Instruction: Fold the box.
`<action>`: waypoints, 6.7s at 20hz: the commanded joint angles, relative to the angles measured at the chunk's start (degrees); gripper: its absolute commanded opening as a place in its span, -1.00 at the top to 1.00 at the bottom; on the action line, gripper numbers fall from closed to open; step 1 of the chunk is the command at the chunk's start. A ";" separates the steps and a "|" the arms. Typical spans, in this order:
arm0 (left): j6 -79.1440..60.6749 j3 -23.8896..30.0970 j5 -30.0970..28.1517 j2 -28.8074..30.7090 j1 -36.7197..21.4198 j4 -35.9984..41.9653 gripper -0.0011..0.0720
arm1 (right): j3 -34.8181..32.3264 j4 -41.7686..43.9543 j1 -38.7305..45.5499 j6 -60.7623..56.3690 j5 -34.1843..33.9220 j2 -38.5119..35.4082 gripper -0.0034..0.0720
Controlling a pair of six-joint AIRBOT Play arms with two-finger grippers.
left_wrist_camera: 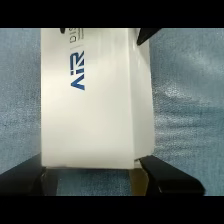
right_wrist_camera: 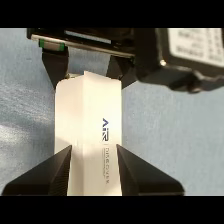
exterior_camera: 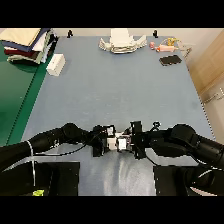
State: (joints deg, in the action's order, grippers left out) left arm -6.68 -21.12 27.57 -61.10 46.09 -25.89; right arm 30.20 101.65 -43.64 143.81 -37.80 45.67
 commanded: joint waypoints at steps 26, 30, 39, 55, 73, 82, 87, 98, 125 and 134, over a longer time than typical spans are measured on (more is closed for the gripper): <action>0.02 0.00 0.00 0.04 0.00 0.04 -0.24 | 2.03 0.31 -0.07 -4.57 -2.25 0.85 0.34; 0.02 0.00 0.00 0.04 0.00 0.04 -0.24 | 2.03 1.70 -0.07 -4.92 -2.21 2.60 0.49; 0.02 0.00 0.00 0.04 0.00 0.04 -0.24 | 2.05 1.66 -0.07 -5.95 -2.23 2.82 0.64; 0.02 0.00 0.00 0.04 0.00 0.04 -0.24 | 2.10 1.66 0.00 -20.90 -2.84 -2.40 0.44; 0.02 0.00 0.00 0.04 0.00 0.02 -0.24 | -24.48 20.09 -4.61 -49.35 35.85 -12.79 0.91; 0.02 0.00 0.00 0.04 0.00 0.04 -0.24 | -25.16 20.13 -8.61 -49.94 36.09 -6.99 0.91; 0.02 0.00 0.00 0.04 0.00 0.04 -0.24 | -25.16 20.11 -8.61 -49.94 35.82 -6.71 0.91; 0.02 0.00 0.00 0.04 0.00 0.02 -0.24 | -25.16 19.63 -8.61 -49.92 34.99 -6.69 0.91; 6.34 -0.79 -0.59 1.40 -0.94 0.13 -0.24 | -8.92 -3.45 16.68 -60.74 7.08 -9.35 0.90; 45.09 -3.56 3.98 14.73 -38.66 -32.17 -0.24 | -3.06 -9.49 25.09 -71.41 6.84 -8.31 0.90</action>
State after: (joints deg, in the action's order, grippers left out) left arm 23.03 -23.11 28.73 -49.08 21.21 -42.65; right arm 26.17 93.45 -19.92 74.43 -30.24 36.69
